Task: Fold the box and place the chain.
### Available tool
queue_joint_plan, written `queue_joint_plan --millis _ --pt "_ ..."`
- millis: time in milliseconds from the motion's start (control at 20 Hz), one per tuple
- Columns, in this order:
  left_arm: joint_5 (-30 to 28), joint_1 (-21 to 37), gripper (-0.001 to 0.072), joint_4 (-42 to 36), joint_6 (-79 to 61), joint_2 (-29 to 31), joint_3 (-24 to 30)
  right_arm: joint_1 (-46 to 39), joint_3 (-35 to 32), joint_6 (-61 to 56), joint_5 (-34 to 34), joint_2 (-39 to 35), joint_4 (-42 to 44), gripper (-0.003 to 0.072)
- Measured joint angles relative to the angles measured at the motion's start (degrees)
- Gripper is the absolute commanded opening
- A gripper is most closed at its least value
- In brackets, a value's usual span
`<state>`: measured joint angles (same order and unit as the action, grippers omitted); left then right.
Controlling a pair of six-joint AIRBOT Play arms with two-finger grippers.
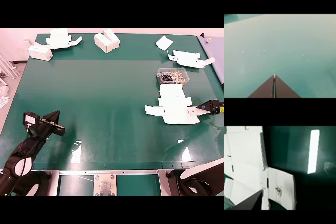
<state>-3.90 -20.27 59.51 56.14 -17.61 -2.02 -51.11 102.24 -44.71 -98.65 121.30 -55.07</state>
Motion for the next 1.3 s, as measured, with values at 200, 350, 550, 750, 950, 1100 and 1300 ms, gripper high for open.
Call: queue_joint_plan --millis 200,350,550,750,950,1100,1300 --pt "0.0 0.0 0.0020 0.0 0.0 0.0 0.0 0.3 1.3 -1.3 -2.2 0.2 -1.8 0.0359" --pt "0.0 0.0 0.0020 0.0 0.0 0.0 0.0 0.9 1.6 -1.6 -3.1 0.1 -2.0 0.0342" --pt "0.0 0.0 0.0020 0.0 0.0 0.0 0.0 2.3 1.7 -1.7 -3.1 0.2 -2.2 0.0109" --pt "0.0 0.0 0.0020 0.0 0.0 0.0 0.0 3.3 1.7 -1.5 -3.7 0.1 -1.3 0.0010" --pt "0.0 0.0 0.0021 0.0 0.0 0.0 0.0 3.7 1.7 -1.5 -4.7 0.1 0.4 0.0008" --pt "0.0 0.0 0.0020 0.0 0.0 0.0 0.0 4.1 0.8 -2.4 -5.9 -0.1 3.5 0.0005" --pt "-0.4 0.0 0.0021 0.0 0.0 0.0 0.0 6.1 -2.1 -3.0 -6.5 -1.9 6.6 0.0005"
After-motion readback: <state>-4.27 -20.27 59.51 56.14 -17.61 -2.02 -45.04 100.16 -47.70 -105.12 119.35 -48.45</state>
